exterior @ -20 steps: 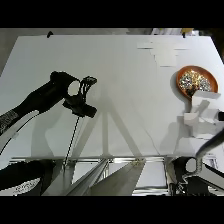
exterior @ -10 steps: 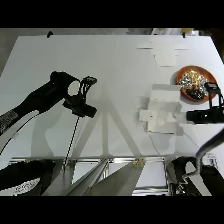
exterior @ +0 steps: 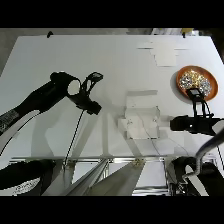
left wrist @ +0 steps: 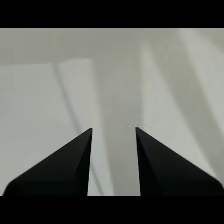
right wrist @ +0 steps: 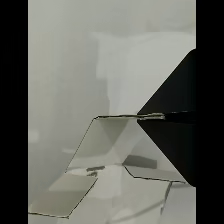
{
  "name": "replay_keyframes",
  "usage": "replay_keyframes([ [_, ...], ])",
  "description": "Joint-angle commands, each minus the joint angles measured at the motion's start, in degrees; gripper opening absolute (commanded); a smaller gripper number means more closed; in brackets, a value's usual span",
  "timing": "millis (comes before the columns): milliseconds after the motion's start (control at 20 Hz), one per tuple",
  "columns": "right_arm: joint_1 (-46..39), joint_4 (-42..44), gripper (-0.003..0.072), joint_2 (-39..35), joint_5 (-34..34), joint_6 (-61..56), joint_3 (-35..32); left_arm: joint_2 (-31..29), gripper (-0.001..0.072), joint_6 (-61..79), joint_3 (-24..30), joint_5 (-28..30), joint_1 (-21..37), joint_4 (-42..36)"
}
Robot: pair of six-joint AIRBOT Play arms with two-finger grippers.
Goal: Fold the box and place the chain.
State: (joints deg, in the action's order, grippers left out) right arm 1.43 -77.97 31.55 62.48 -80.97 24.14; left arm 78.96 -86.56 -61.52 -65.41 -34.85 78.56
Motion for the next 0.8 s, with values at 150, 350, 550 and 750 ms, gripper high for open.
replay_keyframes([
  [150, 4.3, 0.7, 0.0015, -0.5, 0.5, -0.2, -0.2, 5.0, 0.0516, 48.0, 0.0, 8.0, 3.5, -46.6],
  [350, 4.3, 0.6, 0.0015, -0.5, 1.5, -0.2, -0.2, 10.7, 0.0532, 58.5, 0.0, 3.0, 4.9, -53.6],
  [550, 4.3, 0.6, 0.0015, -0.5, 1.5, -0.2, -0.2, 16.2, 0.056, 64.0, 0.0, 0.4, 4.6, -58.3],
  [750, 4.3, 0.6, 0.0015, -0.5, 1.5, -0.2, -0.2, 19.7, 0.0553, 67.1, 0.0, 0.3, 3.0, -60.2],
])
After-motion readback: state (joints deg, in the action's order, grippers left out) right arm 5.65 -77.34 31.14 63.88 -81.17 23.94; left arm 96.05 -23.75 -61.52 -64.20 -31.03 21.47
